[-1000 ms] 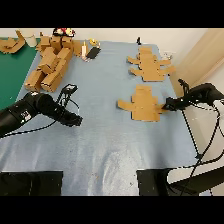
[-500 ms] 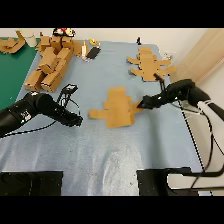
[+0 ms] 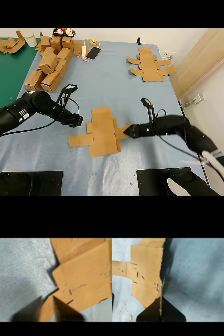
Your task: Fold the box.
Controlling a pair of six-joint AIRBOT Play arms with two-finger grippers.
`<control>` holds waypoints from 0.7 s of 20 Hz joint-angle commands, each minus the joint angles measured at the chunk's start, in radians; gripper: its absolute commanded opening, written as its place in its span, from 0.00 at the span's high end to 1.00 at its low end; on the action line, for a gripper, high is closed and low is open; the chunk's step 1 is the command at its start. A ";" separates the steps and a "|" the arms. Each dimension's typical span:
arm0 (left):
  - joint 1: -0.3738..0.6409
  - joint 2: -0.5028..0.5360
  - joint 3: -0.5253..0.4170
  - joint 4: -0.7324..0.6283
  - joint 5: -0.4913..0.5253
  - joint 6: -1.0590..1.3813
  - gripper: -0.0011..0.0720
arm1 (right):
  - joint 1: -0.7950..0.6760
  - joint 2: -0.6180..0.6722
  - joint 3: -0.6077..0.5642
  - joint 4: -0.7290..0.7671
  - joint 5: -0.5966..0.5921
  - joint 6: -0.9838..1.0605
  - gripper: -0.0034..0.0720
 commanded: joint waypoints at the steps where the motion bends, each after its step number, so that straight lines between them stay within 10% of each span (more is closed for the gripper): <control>1: 0.077 -0.014 0.000 -0.143 -0.015 0.074 0.33 | 0.094 0.165 -0.121 0.009 0.085 0.068 0.95; 14: 0.221 -0.293 -0.016 -0.476 -0.187 0.443 0.33 | 0.301 0.187 -0.172 -0.003 0.233 0.050 0.95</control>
